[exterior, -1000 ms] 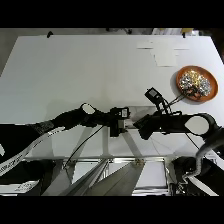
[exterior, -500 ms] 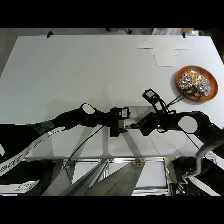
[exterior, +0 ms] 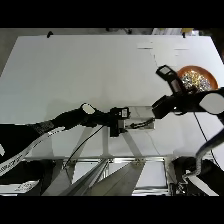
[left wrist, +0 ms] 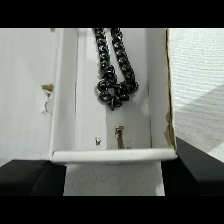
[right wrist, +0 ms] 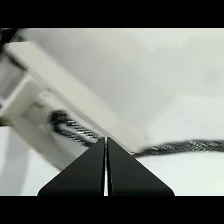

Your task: Fold the box and place the chain.

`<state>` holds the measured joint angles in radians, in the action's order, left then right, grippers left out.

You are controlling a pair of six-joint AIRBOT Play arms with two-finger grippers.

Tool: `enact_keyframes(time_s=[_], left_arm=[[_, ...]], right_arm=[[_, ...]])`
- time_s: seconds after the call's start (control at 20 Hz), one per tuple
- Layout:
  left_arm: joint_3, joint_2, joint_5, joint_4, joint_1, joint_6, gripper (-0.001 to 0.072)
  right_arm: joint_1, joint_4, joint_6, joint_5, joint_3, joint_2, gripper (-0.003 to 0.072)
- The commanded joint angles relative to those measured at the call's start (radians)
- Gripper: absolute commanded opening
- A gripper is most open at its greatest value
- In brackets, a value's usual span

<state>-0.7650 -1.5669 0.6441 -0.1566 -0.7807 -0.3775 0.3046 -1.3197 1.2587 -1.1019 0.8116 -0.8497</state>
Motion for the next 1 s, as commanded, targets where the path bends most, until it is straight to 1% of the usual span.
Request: enact_keyframes(time_s=[0.0, 0.15, 0.3, 0.4, 0.45, 0.7, 0.75, 0.8, 0.85, 0.95], left_arm=[[0.000, 0.000, 0.000, -0.001, 0.000, 0.000, 0.0171], [0.000, 0.000, 0.000, 0.000, 0.000, 0.000, 0.0171], [0.000, 0.000, 0.000, 0.000, 0.000, 0.000, 0.0171], [0.000, 0.000, 0.000, 0.000, 0.000, 0.000, 0.0171], [0.000, 0.000, 0.000, 0.000, 0.000, 0.000, 0.0171], [0.000, 0.000, 0.000, 0.000, 0.000, 0.000, 0.0171], [0.000, 0.000, 0.000, 0.000, 0.000, 0.000, 0.0171], [0.000, 0.000, 0.000, 0.000, 0.000, 0.000, 0.0171], [0.000, 0.000, 0.000, 0.000, 0.000, 0.000, 0.0171], [0.000, 0.000, 0.000, 0.000, 0.000, 0.000, 0.0171]], right_arm=[[-0.157, -0.095, 0.066, -0.021, 0.039, -0.021, 0.0014], [-0.239, -0.095, 0.130, 0.038, 0.035, -0.077, 0.0014], [-0.255, -0.095, 0.130, 0.048, 0.035, -0.165, 0.0021], [-0.255, -0.095, 0.130, 0.047, 0.034, -0.232, 0.0154], [-0.255, -0.095, 0.130, 0.048, 0.033, -0.267, 0.0179], [-0.255, -0.095, 0.130, 0.050, 0.009, -0.392, 0.0181], [-0.255, -0.095, 0.130, 0.054, 0.003, -0.409, 0.0212], [-0.255, -0.095, 0.133, 0.056, 0.000, -0.427, 0.0321], [-0.255, -0.095, 0.133, 0.057, -0.001, -0.441, 0.0339], [-0.255, -0.096, 0.134, 0.068, -0.002, -0.454, 0.0338]])
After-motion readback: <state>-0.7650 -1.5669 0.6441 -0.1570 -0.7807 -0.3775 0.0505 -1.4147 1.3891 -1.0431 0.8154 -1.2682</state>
